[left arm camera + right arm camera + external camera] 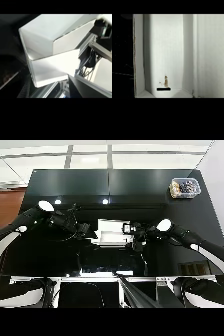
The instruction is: Fold the box and place the chain.
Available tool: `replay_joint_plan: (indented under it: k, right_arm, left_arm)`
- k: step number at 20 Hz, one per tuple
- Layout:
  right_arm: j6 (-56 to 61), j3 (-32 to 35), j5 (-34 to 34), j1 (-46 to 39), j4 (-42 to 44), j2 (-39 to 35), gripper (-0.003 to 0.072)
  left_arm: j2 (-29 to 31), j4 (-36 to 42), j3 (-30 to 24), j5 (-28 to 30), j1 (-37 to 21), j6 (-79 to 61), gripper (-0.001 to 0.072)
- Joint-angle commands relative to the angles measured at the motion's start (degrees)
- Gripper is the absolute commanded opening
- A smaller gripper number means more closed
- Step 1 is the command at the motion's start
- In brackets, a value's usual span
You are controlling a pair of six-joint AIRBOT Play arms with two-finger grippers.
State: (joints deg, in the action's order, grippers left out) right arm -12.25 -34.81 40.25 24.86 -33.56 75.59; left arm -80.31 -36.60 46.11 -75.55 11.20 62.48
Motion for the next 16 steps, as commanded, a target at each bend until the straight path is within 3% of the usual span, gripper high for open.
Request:
replay_joint_plan:
  k: [1, 6, 11, 16]
  right_arm:
    - [0.02, 0.0, 0.0, 0.02, 0.02, 0.04, 0.0127]
    - [0.02, 0.0, 0.0, 0.02, 0.02, 0.04, 0.0128]
    - [0.02, 0.0, 0.0, 0.02, 0.04, 0.04, 0.0127]
    - [0.04, 0.0, 0.0, 0.02, 0.02, 0.04, 0.0128]
  left_arm:
    - [0.09, -0.04, 1.86, 1.09, 0.57, 1.03, 0.0521]
    - [0.09, -1.42, 4.85, 2.08, 4.02, 3.76, 0.052]
    - [0.09, -10.6, 7.15, 5.09, 8.81, 11.28, 0.0502]
    - [0.07, -11.21, 7.8, 8.63, 12.79, 13.79, 0.0501]
